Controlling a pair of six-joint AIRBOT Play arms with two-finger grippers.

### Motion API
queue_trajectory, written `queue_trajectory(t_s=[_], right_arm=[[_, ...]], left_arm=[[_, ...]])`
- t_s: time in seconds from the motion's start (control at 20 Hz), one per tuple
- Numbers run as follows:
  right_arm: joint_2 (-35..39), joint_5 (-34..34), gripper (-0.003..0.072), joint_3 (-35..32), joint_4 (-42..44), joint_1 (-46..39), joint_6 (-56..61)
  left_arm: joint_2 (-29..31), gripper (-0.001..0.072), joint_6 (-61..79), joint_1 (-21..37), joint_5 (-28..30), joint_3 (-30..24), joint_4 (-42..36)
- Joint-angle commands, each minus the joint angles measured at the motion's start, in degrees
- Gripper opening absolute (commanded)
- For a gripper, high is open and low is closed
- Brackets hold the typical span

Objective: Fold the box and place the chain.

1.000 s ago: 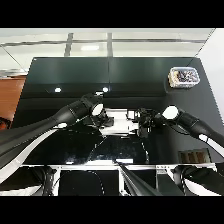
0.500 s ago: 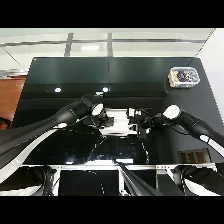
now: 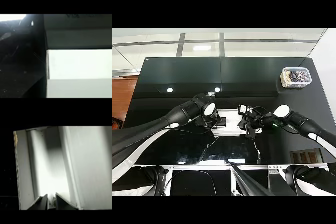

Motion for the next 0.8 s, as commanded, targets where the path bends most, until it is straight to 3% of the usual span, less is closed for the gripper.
queue_trajectory(t_s=[0.0,0.05,0.1,0.15,0.2,0.25,0.3,0.4,0.5,0.6,0.75], right_arm=[[-0.22,-0.63,0.0457,-0.02,0.31,0.04,-0.02],[-0.22,-0.57,0.0469,-0.02,0.2,0.02,0.0],[-0.22,-0.42,0.022,-0.02,-0.31,0.02,0.31],[-0.22,-0.44,0.0242,-0.02,-0.26,0.02,1.11],[-0.22,-0.35,0.039,-0.02,-0.28,0.02,1.73],[-0.22,-0.24,0.0246,-0.02,-0.68,0.02,2.75],[-0.17,-0.24,0.0012,0.0,-1.51,0.02,5.22],[0.79,0.83,0.0022,0.44,-3.76,-1.07,15.58],[3.98,7.21,0.0022,3.32,-6.47,-5.51,33.4],[7.87,15.43,0.0022,7.26,-10.38,-13.55,48.7],[10.27,19.17,0.0022,7.28,-17.97,-28.76,63.28]], left_arm=[[-0.02,0.0029,0.15,0.04,0.2,0.0,-0.22],[-0.02,0.0029,0.15,0.04,0.2,0.0,-0.22],[-0.02,0.0028,0.15,0.04,0.2,0.0,-0.2],[-0.02,0.0029,0.15,0.09,0.28,0.0,-0.2],[-0.02,0.0029,0.15,0.09,0.31,0.0,-0.2],[-0.02,0.0029,0.15,0.09,0.31,0.0,-0.2],[-0.02,0.0029,0.15,0.09,0.31,0.0,-0.2],[-0.02,0.0029,0.15,0.07,0.31,0.0,-0.22],[-0.04,0.0029,0.15,0.09,0.31,-0.02,-0.2],[-0.04,0.0029,0.15,0.09,0.33,-0.02,-0.2],[-0.02,0.0029,0.15,0.09,0.33,-0.02,-0.2]])
